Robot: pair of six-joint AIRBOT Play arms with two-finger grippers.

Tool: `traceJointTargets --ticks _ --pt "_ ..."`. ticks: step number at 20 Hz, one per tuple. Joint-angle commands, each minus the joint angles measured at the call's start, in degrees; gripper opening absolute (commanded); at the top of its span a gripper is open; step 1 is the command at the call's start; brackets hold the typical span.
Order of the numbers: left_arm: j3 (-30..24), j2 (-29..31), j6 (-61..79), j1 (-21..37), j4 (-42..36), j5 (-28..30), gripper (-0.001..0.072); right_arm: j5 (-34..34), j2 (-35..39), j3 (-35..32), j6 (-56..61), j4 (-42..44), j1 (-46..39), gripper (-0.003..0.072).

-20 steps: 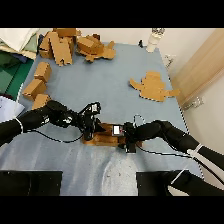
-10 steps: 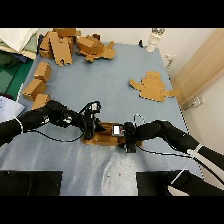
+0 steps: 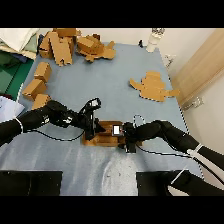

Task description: Fold the box.

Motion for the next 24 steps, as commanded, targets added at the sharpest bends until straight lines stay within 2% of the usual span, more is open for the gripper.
traceJointTargets --ticks 1,3,4,5,9,11,12,16,20,24 --pt "0.0 0.0 -1.8 0.0 0.7 0.2 0.0013 0.0 0.0 0.0 0.0 0.0 0.0 0.0543" --pt "0.0 0.0 -3.1 0.0 0.7 0.2 0.0018 0.0 0.0 0.0 0.0 0.0 0.0 0.0542" --pt "0.0 0.0 -3.4 0.0 0.6 0.2 0.0237 0.0 0.0 0.0 0.0 0.0 0.0 0.0543" --pt "0.0 0.0 -6.0 0.0 0.6 0.4 0.0331 0.0 0.0 0.0 0.0 0.0 0.0 0.0542" --pt "0.1 0.0 -9.1 0.0 0.7 0.7 0.0336 0.0 0.0 0.0 0.0 0.0 0.0 0.0542" --pt "0.1 0.0 -12.0 0.0 0.5 1.7 0.0508 0.1 0.0 0.0 0.0 0.0 0.0 0.0542" --pt "0.3 0.0 -16.1 0.2 0.6 2.4 0.055 0.0 0.0 0.0 0.0 0.0 0.0 0.0543" --pt "1.4 0.2 -26.8 0.9 2.5 0.1 0.055 0.1 0.0 0.0 0.0 0.0 0.0 0.0542" --pt "2.1 2.8 -36.2 2.8 14.1 -1.5 0.055 0.1 0.0 0.0 0.0 0.0 0.0 0.0542" --pt "2.1 8.5 -49.6 5.3 28.2 -6.6 0.055 0.1 0.0 0.0 0.0 0.0 0.0 0.0543"
